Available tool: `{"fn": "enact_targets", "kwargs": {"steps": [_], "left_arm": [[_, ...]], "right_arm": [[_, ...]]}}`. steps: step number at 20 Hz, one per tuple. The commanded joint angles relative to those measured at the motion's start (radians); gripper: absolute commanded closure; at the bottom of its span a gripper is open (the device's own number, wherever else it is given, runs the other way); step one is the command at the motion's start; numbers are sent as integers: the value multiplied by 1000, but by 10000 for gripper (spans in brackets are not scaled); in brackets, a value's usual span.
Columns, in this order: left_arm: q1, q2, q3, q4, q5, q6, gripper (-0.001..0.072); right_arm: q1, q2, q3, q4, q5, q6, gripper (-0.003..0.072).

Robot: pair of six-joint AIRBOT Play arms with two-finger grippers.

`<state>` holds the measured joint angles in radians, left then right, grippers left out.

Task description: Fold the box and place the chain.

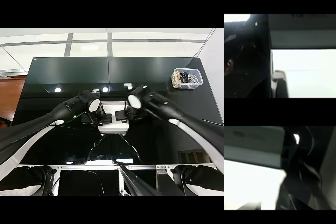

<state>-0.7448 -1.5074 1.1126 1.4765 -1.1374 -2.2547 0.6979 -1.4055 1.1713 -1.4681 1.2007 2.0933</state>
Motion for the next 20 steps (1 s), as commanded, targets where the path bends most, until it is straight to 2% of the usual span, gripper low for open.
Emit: {"fn": "enact_targets", "kwargs": {"steps": [1,4,5,6,7,8,10,11,14,16,17,20], "left_arm": [[1,0,0,0,-7,0,684],[1,0,0,0,-10,-1,684],[1,0,0,0,-12,-1,684],[1,0,0,0,-13,0,684],[1,0,0,0,-17,0,684],[1,0,0,0,-18,0,684],[1,0,0,0,-19,0,684],[1,0,0,0,-20,0,684],[1,0,0,0,-24,0,684],[1,0,0,0,-24,0,684],[1,0,0,0,-24,0,684],[1,0,0,0,-24,0,684]], "right_arm": [[-43,189,0,-111,49,-71,302],[-169,285,-9,-574,63,-63,303],[-251,280,-24,-670,11,-63,303],[-345,272,-47,-694,-84,-63,301],[-446,254,-69,-669,-197,-63,158],[-554,214,-72,-596,-302,-63,-24],[-725,98,-20,-356,-409,-49,-24],[-783,26,46,-239,-403,-31,-25],[-898,-216,346,71,-238,120,-18],[-923,-358,536,116,-61,251,-16],[-925,-409,604,114,-24,284,85],[-926,-481,674,127,-28,331,89]]}}
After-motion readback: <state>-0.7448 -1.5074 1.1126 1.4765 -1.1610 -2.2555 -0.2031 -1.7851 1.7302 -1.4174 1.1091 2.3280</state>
